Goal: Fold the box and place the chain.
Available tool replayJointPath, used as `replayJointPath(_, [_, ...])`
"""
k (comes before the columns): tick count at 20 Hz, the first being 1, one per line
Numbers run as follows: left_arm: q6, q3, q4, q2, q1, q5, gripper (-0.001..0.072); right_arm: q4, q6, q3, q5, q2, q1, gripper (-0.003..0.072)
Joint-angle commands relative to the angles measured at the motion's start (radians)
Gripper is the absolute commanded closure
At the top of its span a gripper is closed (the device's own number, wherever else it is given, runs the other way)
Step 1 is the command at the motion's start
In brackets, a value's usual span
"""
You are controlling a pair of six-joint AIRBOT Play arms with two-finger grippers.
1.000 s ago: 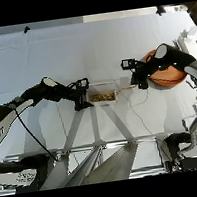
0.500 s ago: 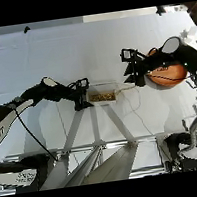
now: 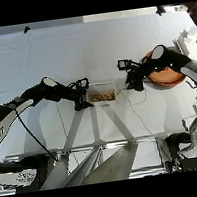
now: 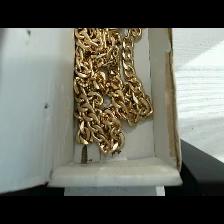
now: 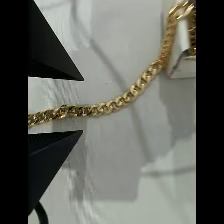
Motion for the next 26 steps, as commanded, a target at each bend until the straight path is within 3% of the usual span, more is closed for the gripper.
replayJointPath(1, [0.000,0.000,0.000,0.000,0.000,0.000,0.0305,-0.016,0.000,0.000,0.003,-0.049,0.001,0.0346])
replayJointPath(6, [0.000,0.000,0.000,0.000,0.000,0.000,0.0305,-0.061,0.002,0.000,-0.027,-0.049,0.008,0.0357])
replayJointPath(9, [0.000,0.000,0.000,0.000,0.000,0.000,0.0305,-0.129,0.029,0.000,-0.054,-0.048,0.038,0.0511])
replayJointPath(10, [0.000,0.000,0.000,0.000,0.000,0.001,0.0305,-0.136,0.047,0.000,-0.047,-0.048,0.050,0.0677])
replayJointPath(15, [0.000,0.000,0.000,0.000,0.000,0.000,0.0305,-0.190,0.153,0.000,-0.040,0.018,0.114,0.0671])
replayJointPath(22, [0.000,0.000,0.000,0.000,0.000,0.000,0.0305,-0.177,0.378,0.000,-0.079,0.305,0.181,0.0671])
replayJointPath(26, [0.000,0.000,0.000,0.000,0.000,0.000,0.0305,-0.081,0.494,0.003,-0.076,0.435,0.222,0.0671])
